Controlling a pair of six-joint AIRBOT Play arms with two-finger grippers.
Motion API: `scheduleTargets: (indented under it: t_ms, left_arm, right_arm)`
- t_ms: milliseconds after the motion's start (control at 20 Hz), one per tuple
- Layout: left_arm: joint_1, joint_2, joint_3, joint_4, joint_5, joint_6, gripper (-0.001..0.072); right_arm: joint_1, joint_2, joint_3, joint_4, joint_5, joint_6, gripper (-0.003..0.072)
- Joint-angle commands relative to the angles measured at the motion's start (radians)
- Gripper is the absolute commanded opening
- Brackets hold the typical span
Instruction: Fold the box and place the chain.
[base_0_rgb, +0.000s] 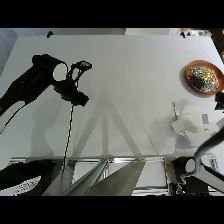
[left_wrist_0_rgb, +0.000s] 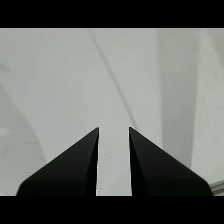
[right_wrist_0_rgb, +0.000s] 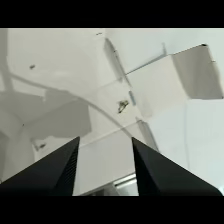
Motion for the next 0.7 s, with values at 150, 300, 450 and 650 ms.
scheduleTargets:
  t_ms: [150,300,450,650]
  left_arm:
    - [0.0,0.001,0.0,0.0,0.0,0.0,0.0209]
    - [0.001,0.001,0.0,0.0,0.0,0.0,0.0209]
    - [0.001,0.001,0.0,0.0,0.0,0.0,0.0209]
    - [0.001,0.001,0.0,0.0,0.0,0.0,0.0209]
  right_arm:
    - [-0.161,-0.227,0.135,-0.088,0.006,-0.111,0.0537]
    - [-0.213,-0.312,0.135,-0.109,0.006,-0.145,0.055]
    - [-0.231,-0.371,0.135,-0.11,-0.008,-0.196,0.0555]
    - [-0.231,-0.422,0.135,-0.096,-0.024,-0.234,0.0546]
